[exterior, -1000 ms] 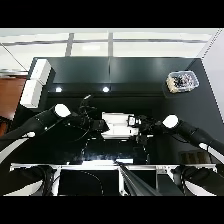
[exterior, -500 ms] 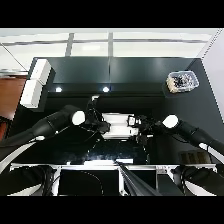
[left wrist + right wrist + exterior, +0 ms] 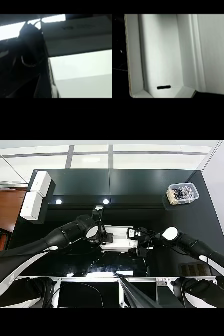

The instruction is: Fold the box and place the chain.

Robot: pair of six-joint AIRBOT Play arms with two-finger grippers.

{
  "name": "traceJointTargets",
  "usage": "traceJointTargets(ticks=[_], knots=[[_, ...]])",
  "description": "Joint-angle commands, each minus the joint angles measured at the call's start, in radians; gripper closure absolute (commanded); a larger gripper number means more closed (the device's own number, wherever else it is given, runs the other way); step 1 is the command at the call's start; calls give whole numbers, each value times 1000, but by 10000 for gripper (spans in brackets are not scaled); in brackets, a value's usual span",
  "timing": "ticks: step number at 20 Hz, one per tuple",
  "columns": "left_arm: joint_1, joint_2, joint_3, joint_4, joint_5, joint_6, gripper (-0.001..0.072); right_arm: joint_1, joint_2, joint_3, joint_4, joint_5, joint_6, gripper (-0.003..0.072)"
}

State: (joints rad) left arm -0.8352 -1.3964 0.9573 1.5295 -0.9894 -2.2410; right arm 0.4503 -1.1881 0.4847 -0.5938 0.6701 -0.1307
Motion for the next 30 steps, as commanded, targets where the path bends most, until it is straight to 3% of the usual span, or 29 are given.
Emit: traceJointTargets(ticks=[1,9,10,21,24,25,28,29,30], knots=[[-22,-24,25,9,-40,-43,438,0,0,0,-2,-2,0,422],[-30,-36,25,6,-23,-110,445,0,0,0,-2,-1,0,422],[-30,-39,25,6,-15,-115,487,0,0,0,-2,-2,0,422],[-45,-53,25,-2,-10,-121,491,0,0,0,-2,-2,0,422],[-45,-53,25,-2,-8,-120,673,0,0,0,-2,-2,0,422],[-45,-53,25,-2,-6,-120,680,0,0,0,-2,-2,0,422],[-45,-53,25,-5,-6,-120,679,0,0,0,-2,-2,0,422],[-44,-53,25,-7,-7,-120,614,0,0,0,-2,-2,0,422],[-44,-53,25,-19,-7,-120,452,0,0,0,-2,-2,0,422]])
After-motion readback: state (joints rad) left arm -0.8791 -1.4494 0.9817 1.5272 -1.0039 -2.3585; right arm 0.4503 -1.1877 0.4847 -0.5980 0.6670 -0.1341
